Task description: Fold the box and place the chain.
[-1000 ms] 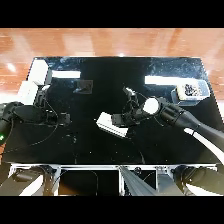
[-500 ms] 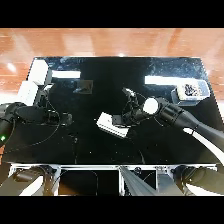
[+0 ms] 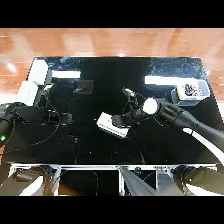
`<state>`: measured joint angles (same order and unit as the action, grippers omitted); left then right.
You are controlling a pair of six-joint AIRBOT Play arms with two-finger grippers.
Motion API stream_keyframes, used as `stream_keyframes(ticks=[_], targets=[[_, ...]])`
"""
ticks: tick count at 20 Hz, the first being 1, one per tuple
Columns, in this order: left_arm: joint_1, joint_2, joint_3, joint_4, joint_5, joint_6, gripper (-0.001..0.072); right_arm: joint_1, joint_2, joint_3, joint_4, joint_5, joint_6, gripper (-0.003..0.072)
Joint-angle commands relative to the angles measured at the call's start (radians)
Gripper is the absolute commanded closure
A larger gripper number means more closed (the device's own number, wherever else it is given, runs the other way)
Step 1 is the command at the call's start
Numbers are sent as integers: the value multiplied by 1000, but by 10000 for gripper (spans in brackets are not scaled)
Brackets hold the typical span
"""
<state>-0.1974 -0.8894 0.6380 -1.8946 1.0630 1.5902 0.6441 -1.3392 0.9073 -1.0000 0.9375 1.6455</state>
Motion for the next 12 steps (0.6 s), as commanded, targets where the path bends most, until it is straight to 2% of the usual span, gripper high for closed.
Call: stream_keyframes(ticks=[1, 8, 12], targets=[[0, 0, 0, 0, -1, 0, 268, 0, -2, -1, -3, -2, 1, 649], [0, 0, 0, 0, -1, 0, 268, 0, -1, 0, 3, 1, 13, 649], [0, 0, 0, 0, -1, 0, 268, 0, 12, 0, 72, -4, -30, 649]])
